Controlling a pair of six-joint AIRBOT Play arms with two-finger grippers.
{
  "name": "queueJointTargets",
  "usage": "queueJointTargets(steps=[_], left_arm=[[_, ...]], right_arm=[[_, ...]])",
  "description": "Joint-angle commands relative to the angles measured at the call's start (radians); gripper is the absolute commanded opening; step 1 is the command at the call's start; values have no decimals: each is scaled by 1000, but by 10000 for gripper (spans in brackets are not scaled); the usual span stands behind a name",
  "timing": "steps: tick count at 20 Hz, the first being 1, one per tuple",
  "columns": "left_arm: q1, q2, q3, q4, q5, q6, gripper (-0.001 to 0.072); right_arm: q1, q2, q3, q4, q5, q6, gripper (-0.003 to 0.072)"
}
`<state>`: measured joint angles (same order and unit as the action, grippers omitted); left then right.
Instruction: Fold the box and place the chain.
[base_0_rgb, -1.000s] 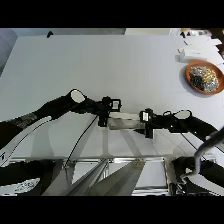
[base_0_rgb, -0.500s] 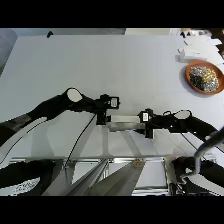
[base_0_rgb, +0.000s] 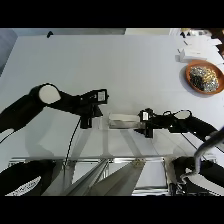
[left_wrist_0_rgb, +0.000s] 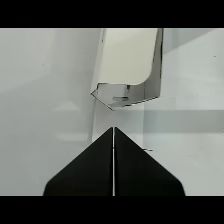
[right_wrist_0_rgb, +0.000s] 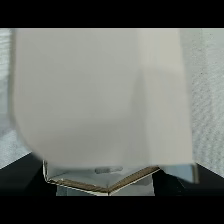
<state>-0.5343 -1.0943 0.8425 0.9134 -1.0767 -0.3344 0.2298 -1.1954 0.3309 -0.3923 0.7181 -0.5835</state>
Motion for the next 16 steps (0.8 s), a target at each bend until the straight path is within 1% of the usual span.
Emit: queueJointTargets(steps=[1, 3, 4, 7, 10, 12, 14, 16], left_arm=[[2, 64, 1, -87, -70, -63, 6], [-4, 61, 1, -161, -80, -63, 6], [-21, 61, 1, -167, -80, -63, 6], [-124, 52, -4, -163, -78, -63, 6], [-240, -13, -5, -154, -4, -63, 6], [-298, -80, -5, -153, 105, -63, 5], [-322, -143, -5, -154, 291, -83, 5], [-316, -180, -5, -155, 502, -151, 4]], right_arm=[[0, 1, 1, -1, 3, -1, 317], [0, 1, 1, -1, 3, -1, 317], [0, 1, 1, -1, 3, -1, 317], [0, 1, 1, -1, 3, -1, 317], [0, 1, 1, -1, 3, -1, 317], [0, 1, 1, -1, 3, -1, 317], [0, 1, 1, -1, 3, -1, 317], [0, 1, 1, -1, 3, -1, 317]])
